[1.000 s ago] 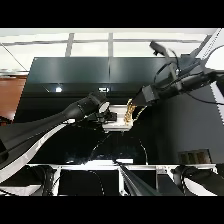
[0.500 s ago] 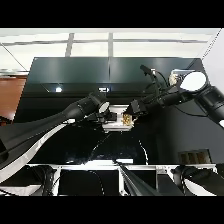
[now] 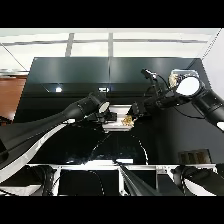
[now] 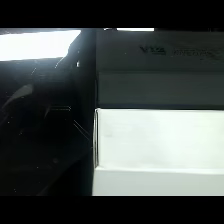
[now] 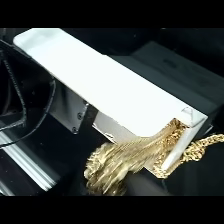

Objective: Fold the box and place the chain.

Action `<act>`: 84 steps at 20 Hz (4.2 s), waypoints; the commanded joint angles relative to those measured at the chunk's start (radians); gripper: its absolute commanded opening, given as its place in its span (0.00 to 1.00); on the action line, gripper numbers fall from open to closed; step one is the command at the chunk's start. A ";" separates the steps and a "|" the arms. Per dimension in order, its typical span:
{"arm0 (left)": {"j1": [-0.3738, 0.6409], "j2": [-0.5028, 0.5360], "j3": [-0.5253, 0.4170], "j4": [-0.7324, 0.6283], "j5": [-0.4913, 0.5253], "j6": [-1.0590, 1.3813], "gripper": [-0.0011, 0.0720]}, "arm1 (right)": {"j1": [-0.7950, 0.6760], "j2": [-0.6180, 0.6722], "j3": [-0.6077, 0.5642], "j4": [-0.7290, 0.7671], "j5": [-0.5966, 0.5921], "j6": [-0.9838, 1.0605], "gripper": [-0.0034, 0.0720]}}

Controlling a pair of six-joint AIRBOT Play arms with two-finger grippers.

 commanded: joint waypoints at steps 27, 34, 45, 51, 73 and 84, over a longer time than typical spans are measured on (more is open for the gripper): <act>0.000 0.000 0.000 0.000 -0.013 0.000 0.06 | -0.375 -0.457 0.153 -0.662 -0.622 0.807 0.84; 0.000 0.000 0.000 0.000 -0.013 0.000 0.06 | -0.375 -0.438 0.216 -0.586 -0.471 0.666 0.06; 0.000 0.000 0.000 -0.018 -0.011 0.000 0.06 | -0.374 0.176 0.366 -0.293 -0.082 0.076 0.06; 0.000 0.000 0.000 -0.019 -0.011 0.000 0.06 | -0.374 0.278 0.366 -0.039 0.209 -0.027 0.06; 0.000 0.000 0.000 -0.019 -0.011 0.000 0.06 | -0.063 0.014 0.087 0.121 0.151 -0.155 0.07; 0.000 0.000 0.000 -0.019 -0.011 0.000 0.06 | -0.102 -0.037 0.046 0.031 0.077 -0.151 0.54</act>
